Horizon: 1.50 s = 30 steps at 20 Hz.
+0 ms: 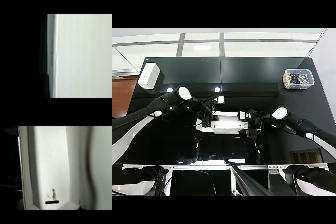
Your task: Fold the box and place the chain.
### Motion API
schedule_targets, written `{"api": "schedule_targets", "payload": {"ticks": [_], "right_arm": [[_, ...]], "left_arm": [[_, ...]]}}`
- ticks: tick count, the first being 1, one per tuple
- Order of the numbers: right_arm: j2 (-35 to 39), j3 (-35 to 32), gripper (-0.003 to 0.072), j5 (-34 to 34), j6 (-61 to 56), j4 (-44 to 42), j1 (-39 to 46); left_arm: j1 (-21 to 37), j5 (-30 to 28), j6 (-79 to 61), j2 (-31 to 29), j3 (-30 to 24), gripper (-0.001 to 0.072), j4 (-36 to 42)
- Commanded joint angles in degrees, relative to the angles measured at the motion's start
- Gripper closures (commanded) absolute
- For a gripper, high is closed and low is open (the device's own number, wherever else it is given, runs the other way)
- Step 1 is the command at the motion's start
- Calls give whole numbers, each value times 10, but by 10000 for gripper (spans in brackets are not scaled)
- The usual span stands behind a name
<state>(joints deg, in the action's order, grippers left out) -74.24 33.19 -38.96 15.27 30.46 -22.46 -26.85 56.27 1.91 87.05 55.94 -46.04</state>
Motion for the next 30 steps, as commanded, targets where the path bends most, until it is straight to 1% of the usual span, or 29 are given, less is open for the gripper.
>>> {"api": "schedule_targets", "payload": {"ticks": [1, 2, 3, 4, 5, 6, 7, 8, 9, 10, 11, 12, 13, 14, 15, 16, 18, 21, 22, 23, 24, 25, 27, 28, 30], "right_arm": [[0, 1, 205, 0, -1, 0, -1], [0, 1, 205, 0, -1, 0, -1], [0, 1, 205, 0, -1, 0, -1], [0, 1, 206, 0, -1, 0, -1], [0, 1, 315, 0, 0, 0, -1], [0, 1, 516, -2, 0, 1, -1], [0, 1, 589, -4, 0, 1, -1], [0, 0, 589, -5, 0, 1, -1], [0, 1, 589, -4, 0, 1, -1], [0, 1, 589, -4, 0, 0, 0], [0, 1, 589, -4, 0, 0, 0], [0, 1, 589, -4, 0, 0, 0], [0, 1, 589, -4, 0, 0, 0], [0, 1, 589, -4, 0, 0, 0], [0, 1, 589, -4, 0, 0, 0], [0, 1, 589, -4, 0, 0, 0], [0, 1, 589, -4, 0, 0, 0], [0, 1, 589, -4, 0, 0, 0], [0, 1, 589, -4, 0, 0, 0], [0, 0, 589, -4, 0, 0, 0], [0, 1, 589, -4, 0, 0, 0], [0, 1, 589, -4, 0, 0, 0], [0, 1, 589, -4, 0, 0, 0], [0, 1, 589, -4, 0, 0, 0], [0, 1, 589, -4, 0, 0, 0]], "left_arm": [[4, 14, 14, -13, 0, 327, -10], [7, 12, 38, -23, 2, 175, -26], [12, 12, 68, -37, 4, 102, -56], [18, 12, 104, -54, 5, 52, -103], [25, 14, 139, -71, 5, 43, -157], [34, 15, 187, -88, 5, 6, -210], [44, 18, 247, -106, 5, 6, -252], [55, 32, 296, -121, 5, 7, -270], [68, 57, 329, -135, 5, 10, -272], [78, 91, 357, -145, 5, 45, -267], [86, 129, 388, -152, 5, 261, -266], [92, 168, 416, -155, 5, 587, -265], [97, 214, 436, -155, 4, 683, -252], [103, 247, 452, -155, -2, 685, -216], [106, 261, 460, -156, -11, 685, -166], [106, 259, 464, -161, -29, 686, -105], [106, 216, 405, -177, -85, 686, 29], [121, 97, 283, -211, -191, 685, 244], [123, 75, 240, -219, -216, 686, 300], [119, 42, 205, -223, -234, 686, 338], [114, 2, 199, -224, -242, 686, 352], [106, -45, 199, -223, -242, 685, 350], [96, -121, 199, -223, -240, 685, 367], [90, -141, 199, -221, -236, 685, 369], [73, -159, 173, -211, -222, 686, 356]]}}
